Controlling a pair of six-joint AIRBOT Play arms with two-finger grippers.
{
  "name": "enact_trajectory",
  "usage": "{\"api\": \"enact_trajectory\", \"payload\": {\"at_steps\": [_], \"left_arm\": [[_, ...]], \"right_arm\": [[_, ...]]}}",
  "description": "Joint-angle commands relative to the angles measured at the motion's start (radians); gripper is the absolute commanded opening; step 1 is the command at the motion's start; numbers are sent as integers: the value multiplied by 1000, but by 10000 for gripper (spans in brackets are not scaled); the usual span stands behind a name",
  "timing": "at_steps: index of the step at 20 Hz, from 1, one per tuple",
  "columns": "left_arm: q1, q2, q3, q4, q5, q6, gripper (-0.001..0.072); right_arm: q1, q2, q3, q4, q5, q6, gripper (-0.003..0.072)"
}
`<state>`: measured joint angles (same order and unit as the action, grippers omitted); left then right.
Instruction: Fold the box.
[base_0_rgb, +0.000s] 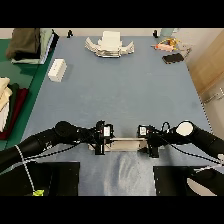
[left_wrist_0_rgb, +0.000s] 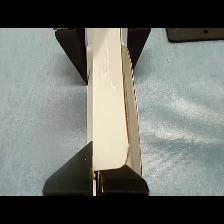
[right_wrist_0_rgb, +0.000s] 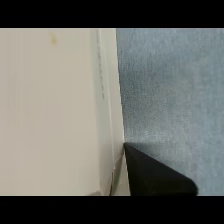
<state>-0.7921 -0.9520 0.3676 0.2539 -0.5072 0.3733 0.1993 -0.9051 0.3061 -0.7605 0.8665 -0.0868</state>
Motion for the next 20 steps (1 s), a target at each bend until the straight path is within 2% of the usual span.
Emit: {"api": "enact_trajectory", "payload": {"at_steps": [1,9,11,15,20], "left_arm": [[1,0,-1,0,0,0,13],[1,0,-1,0,2,0,13],[1,0,0,0,30,0,13],[0,0,0,-11,-1,0,12],[1,0,0,-26,8,-1,14]], "right_arm": [[0,2,1,5,-4,0,530],[0,2,1,5,-4,0,530],[0,2,1,5,-4,0,530],[0,2,1,5,-4,0,530],[0,2,1,5,-4,0,531]]}}
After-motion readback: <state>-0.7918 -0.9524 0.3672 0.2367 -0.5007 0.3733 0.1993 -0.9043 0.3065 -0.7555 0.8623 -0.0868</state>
